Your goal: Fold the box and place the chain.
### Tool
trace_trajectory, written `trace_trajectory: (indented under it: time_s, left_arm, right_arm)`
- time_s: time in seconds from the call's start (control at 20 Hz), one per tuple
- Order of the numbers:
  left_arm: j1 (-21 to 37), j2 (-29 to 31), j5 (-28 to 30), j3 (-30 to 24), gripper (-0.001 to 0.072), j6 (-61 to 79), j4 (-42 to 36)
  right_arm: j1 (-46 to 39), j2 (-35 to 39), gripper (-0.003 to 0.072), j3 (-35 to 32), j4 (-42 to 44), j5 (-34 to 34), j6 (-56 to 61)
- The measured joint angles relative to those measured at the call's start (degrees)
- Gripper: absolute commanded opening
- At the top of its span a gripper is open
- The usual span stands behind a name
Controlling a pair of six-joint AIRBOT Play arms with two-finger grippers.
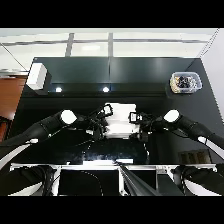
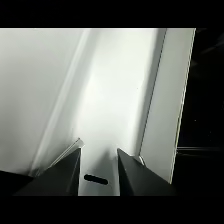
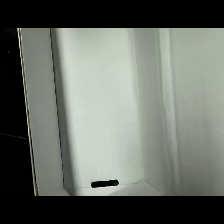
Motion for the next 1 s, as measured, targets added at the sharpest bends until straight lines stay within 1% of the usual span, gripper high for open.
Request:
trace_trajectory:
  time_s: [0.05,0.1,0.2,0.25,0.3,0.35,0.4,0.45,0.6,0.7,0.85,1.0]
  left_arm:
    - [-0.09,0.00,-0.02,0.00,0.0447,0.68,0.35]
    - [-0.15,0.00,-0.02,0.02,0.0334,1.14,0.63]
    - [-0.22,0.00,-0.02,0.04,0.0331,2.14,1.16]
    - [-0.22,0.00,-0.22,0.07,0.0342,2.47,1.25]
    - [-0.24,0.00,-0.31,0.09,0.0369,2.62,1.31]
    - [-0.24,0.00,-0.42,0.11,0.0356,2.75,1.33]
    - [-0.24,0.00,-0.50,0.11,0.0187,2.86,1.44]
    - [-0.22,0.00,-0.61,0.17,0.0035,2.95,1.73]
    - [0.79,0.98,-2.40,0.94,0.0027,2.58,4.66]
    - [3.21,2.91,-3.61,1.88,0.0028,-0.33,7.32]
    - [10.16,6.95,-8.79,3.80,0.0027,-10.58,12.37]
    - [19.80,10.64,-16.92,5.18,0.0026,-22.47,16.39]
  right_arm:
    - [0.00,0.00,0.0475,0.00,-0.11,0.00,-0.20]
    - [0.00,0.00,0.0475,0.00,-0.07,0.02,-0.09]
    - [0.00,0.00,0.0475,0.00,-0.09,0.04,-0.13]
    - [0.00,0.00,0.0475,0.00,-0.11,0.07,-0.15]
    - [0.00,0.00,0.0475,0.00,-0.11,0.09,-0.15]
    - [0.00,0.00,0.0475,0.00,-0.11,0.11,-0.13]
    - [0.00,0.00,0.0475,0.00,-0.11,0.11,-0.13]
    - [0.00,0.00,0.0475,0.00,-0.11,0.13,-0.11]
    - [0.02,-0.02,0.0475,0.00,-0.11,0.15,-0.04]
    - [0.02,0.00,0.0475,0.00,-0.15,0.11,0.00]
    - [0.02,0.00,0.0475,0.00,-0.33,0.04,-0.04]
    - [0.02,0.00,0.0475,0.00,-0.37,-0.04,-0.04]
